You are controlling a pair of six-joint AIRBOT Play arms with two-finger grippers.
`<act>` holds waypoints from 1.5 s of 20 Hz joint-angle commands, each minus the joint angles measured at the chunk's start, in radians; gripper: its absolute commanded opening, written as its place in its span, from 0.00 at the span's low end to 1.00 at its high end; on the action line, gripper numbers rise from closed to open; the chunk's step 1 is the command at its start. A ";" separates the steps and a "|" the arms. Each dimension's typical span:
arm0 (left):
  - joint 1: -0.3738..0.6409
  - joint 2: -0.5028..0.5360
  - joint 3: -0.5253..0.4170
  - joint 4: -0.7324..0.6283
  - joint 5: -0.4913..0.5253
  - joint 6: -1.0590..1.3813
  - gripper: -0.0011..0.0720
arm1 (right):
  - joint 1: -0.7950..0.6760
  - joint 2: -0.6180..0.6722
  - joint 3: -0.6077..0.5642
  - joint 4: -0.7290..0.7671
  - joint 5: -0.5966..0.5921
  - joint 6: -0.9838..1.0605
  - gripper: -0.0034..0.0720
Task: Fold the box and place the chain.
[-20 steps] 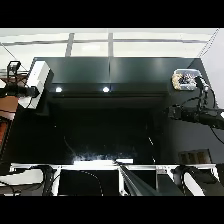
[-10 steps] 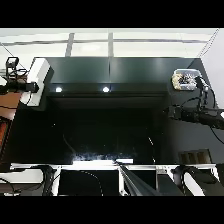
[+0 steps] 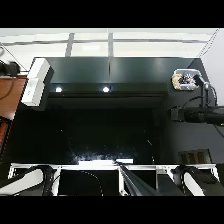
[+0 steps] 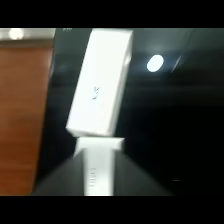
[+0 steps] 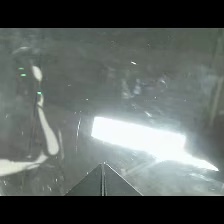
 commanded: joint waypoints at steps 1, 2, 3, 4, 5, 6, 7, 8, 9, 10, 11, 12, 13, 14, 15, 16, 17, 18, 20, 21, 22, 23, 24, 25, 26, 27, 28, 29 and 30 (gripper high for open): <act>-0.049 0.163 0.011 -0.168 -0.212 -0.047 0.05 | -0.001 0.025 0.166 -0.172 0.177 0.006 0.06; -0.090 0.211 -0.018 -0.175 -0.268 -0.046 0.05 | -0.001 0.055 0.183 -0.225 0.145 0.030 0.07; -0.135 0.262 -0.063 -0.175 -0.290 -0.046 0.05 | -0.001 0.097 0.176 -0.253 0.079 0.054 0.06; -0.185 0.326 -0.130 -0.175 -0.279 -0.046 0.05 | 0.000 0.133 0.158 -0.249 0.014 0.056 0.06; -0.233 0.389 -0.204 -0.177 -0.251 -0.046 0.05 | 0.000 0.170 0.128 -0.240 -0.057 0.051 0.06; -0.283 0.456 -0.291 -0.177 -0.203 -0.046 0.05 | 0.000 0.205 0.085 -0.226 -0.133 0.023 0.06; -0.331 0.534 -0.402 -0.157 -0.132 -0.043 0.05 | 0.000 0.244 0.023 -0.194 -0.219 -0.031 0.06; -0.369 0.606 -0.517 -0.134 -0.066 -0.049 0.05 | 0.000 0.275 -0.044 -0.172 -0.294 -0.069 0.06; -0.388 0.665 -0.616 -0.133 -0.030 -0.049 0.05 | -0.001 0.296 -0.120 -0.170 -0.365 -0.074 0.06; -0.396 0.713 -0.695 -0.133 -0.027 -0.050 0.05 | -0.001 0.301 -0.183 -0.171 -0.402 -0.072 0.06; -0.396 0.756 -0.758 -0.142 -0.027 -0.051 0.05 | -0.001 0.301 -0.238 -0.179 -0.428 -0.072 0.07; -0.396 0.792 -0.798 -0.145 -0.025 -0.066 0.05 | -0.001 0.301 -0.275 -0.190 -0.438 -0.072 0.07; -0.396 0.817 -0.818 -0.144 -0.018 -0.069 0.05 | -0.001 0.301 -0.296 -0.196 -0.424 -0.072 0.07; -0.396 0.831 -0.824 -0.144 -0.020 -0.069 0.05 | -0.001 0.301 -0.301 -0.196 -0.399 -0.072 0.07; -0.396 0.838 -0.824 -0.142 -0.020 -0.069 0.05 | -0.001 0.301 -0.301 -0.195 -0.372 -0.072 0.07; -0.396 0.839 -0.824 -0.142 -0.019 -0.069 0.05 | -0.001 0.301 -0.301 -0.196 -0.361 -0.072 0.07; -0.396 0.835 -0.824 -0.142 -0.019 -0.069 0.05 | -0.001 0.301 -0.301 -0.195 -0.361 -0.072 0.07; -0.396 0.832 -0.824 -0.142 -0.019 -0.069 0.05 | -0.001 0.301 -0.301 -0.196 -0.360 -0.072 0.07; -0.396 0.832 -0.824 -0.142 -0.019 -0.069 0.05 | -0.001 0.301 -0.301 -0.196 -0.361 -0.072 0.07; -0.396 0.832 -0.824 -0.142 -0.019 -0.069 0.05 | -0.001 0.301 -0.301 -0.196 -0.360 -0.072 0.07; -0.396 0.832 -0.824 -0.142 -0.019 -0.069 0.05 | -0.001 0.301 -0.301 -0.196 -0.361 -0.072 0.07; -0.396 0.832 -0.824 -0.142 -0.019 -0.069 0.05 | -0.001 0.301 -0.301 -0.196 -0.360 -0.072 0.07; -0.396 0.832 -0.824 -0.142 -0.019 -0.069 0.05 | -0.001 0.301 -0.301 -0.196 -0.360 -0.072 0.07; -0.396 0.832 -0.824 -0.142 -0.019 -0.069 0.05 | -0.001 0.301 -0.301 -0.196 -0.361 -0.072 0.07; -0.396 0.832 -0.824 -0.142 -0.019 -0.069 0.05 | -0.001 0.301 -0.301 -0.196 -0.360 -0.072 0.07; -0.396 0.832 -0.824 -0.142 -0.019 -0.069 0.05 | -0.001 0.301 -0.301 -0.196 -0.361 -0.072 0.07; -0.396 0.832 -0.824 -0.142 -0.019 -0.069 0.05 | -0.001 0.301 -0.301 -0.196 -0.361 -0.072 0.07; -0.396 0.832 -0.824 -0.142 -0.019 -0.069 0.05 | -0.001 0.301 -0.301 -0.196 -0.360 -0.072 0.07; -0.396 0.832 -0.824 -0.142 -0.019 -0.069 0.05 | -0.001 0.301 -0.301 -0.196 -0.360 -0.072 0.07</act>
